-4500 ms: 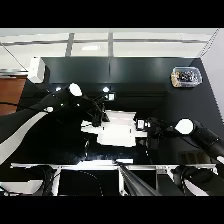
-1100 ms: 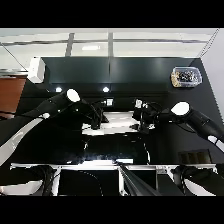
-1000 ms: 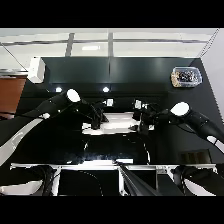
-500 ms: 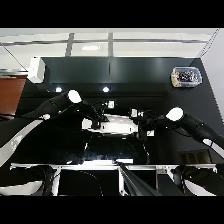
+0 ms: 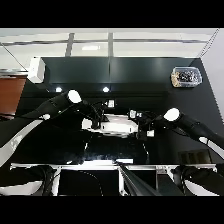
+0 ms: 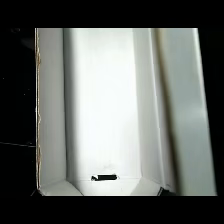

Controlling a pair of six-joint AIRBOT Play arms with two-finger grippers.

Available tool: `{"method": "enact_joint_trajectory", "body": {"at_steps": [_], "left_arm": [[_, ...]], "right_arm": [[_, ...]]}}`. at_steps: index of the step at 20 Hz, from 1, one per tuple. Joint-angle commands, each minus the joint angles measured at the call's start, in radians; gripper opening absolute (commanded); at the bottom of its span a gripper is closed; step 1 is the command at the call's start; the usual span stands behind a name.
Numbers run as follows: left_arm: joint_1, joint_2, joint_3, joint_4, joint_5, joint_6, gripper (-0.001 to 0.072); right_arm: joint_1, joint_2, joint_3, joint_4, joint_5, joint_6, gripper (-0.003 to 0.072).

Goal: Fold the box and place the chain.

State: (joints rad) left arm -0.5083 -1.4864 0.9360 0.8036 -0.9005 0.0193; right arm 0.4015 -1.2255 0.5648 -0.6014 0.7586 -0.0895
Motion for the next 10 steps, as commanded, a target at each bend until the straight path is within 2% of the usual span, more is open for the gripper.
{"method": "enact_joint_trajectory", "body": {"at_steps": [1, 10], "left_arm": [[0.001, 0.001, 0.001, 0.000, -0.002, -0.001, 0.0025], [0.001, 0.001, 0.001, 0.000, -0.002, -0.001, 0.0026]], "right_arm": [[0.002, -0.021, 0.000, -0.001, -0.012, -0.002, 0.0667], [0.006, -0.057, 0.000, -0.001, -0.030, -0.007, 0.0668]]}}
